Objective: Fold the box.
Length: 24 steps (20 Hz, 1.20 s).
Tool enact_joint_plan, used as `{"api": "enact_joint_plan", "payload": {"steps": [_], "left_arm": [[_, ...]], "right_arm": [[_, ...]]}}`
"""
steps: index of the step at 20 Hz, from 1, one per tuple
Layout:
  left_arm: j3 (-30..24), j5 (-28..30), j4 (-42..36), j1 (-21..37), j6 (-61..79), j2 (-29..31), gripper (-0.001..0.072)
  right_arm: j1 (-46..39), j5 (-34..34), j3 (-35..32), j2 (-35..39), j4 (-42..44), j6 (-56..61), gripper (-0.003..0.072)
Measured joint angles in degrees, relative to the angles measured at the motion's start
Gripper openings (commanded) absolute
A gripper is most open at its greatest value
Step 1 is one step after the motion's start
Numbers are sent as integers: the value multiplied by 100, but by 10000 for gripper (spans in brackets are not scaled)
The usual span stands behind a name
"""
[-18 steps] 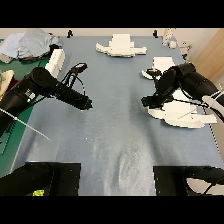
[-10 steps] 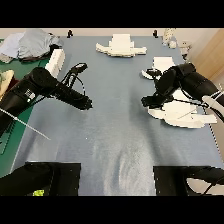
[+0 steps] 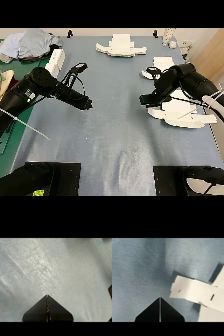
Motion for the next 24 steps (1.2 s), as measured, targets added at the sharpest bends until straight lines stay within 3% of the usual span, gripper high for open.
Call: {"api": "enact_joint_plan", "payload": {"steps": [1, 2, 3, 4, 9, 10, 11, 12, 18, 24], "left_arm": [[0, 0, 0, -2, 2, 0, 12], [0, 0, 2, 0, 2, 0, 12], [0, 0, 2, 0, 0, 0, 12], [0, 0, 0, 0, 0, 0, 12], [0, 11, -28, 0, 2, 0, 12], [0, 15, -33, -2, 2, 0, 12], [0, 26, -39, 0, 0, 0, 12], [0, 61, -42, 0, 2, 0, 12], [0, 205, -68, -22, 0, 0, 12], [0, 323, -83, -26, 0, 0, 12]], "right_arm": [[-4, 11, 37, -2, 155, 286, 20], [-46, 7, 118, -2, 238, 599, 78], [-153, -44, 267, -2, 273, 901, 229], [-326, -168, 470, -2, 291, 1121, 297], [-1891, -1178, 1473, -2, -109, 1224, 311], [-2328, -1384, 1567, -15, -262, 1069, 367], [-2750, -1530, 1626, -42, -389, 887, 520], [-3217, -1624, 1668, -87, -511, 682, 542], [-5678, -1591, 1755, -863, -492, -634, 542], [-6988, -1720, 1781, -2041, 518, -2236, 542]]}}
